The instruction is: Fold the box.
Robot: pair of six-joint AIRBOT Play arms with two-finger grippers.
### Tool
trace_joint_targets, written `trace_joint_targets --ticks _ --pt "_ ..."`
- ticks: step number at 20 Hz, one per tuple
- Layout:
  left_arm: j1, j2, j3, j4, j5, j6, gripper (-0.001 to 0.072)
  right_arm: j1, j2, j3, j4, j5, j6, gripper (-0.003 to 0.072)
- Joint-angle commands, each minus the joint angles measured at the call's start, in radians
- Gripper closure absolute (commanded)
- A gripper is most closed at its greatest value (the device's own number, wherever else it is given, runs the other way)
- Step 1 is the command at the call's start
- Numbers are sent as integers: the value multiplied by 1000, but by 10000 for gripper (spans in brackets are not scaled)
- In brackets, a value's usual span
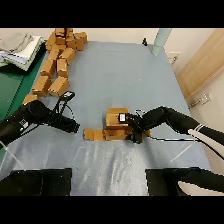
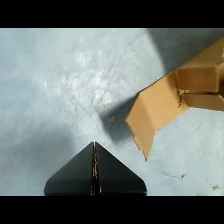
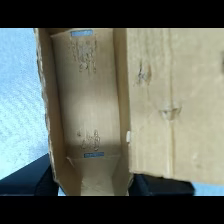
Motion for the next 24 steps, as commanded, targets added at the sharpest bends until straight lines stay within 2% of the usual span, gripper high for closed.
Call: trace_joint_targets --ticks 1,4,6,11,17,22,23,24 --pt "-7 -78 -24 -146 -36 -32 698 0 -1 0 0 0 0 176" --pt "-84 -169 -24 -284 28 13 698 0 -1 0 0 0 0 176" --pt "-140 -208 -24 -311 71 25 698 0 -1 0 0 0 0 176" --pt "-230 -208 -23 -342 150 20 699 0 0 0 0 0 0 176" --pt "-235 -199 33 -361 69 21 699 0 -1 0 0 0 0 175" --pt "-234 -170 93 -361 69 -7 694 0 -1 0 0 0 0 176" --pt "-233 -170 98 -361 71 -7 556 0 -1 0 0 0 0 176" --pt "-233 -170 101 -365 80 -10 273 0 -1 0 0 0 0 176"
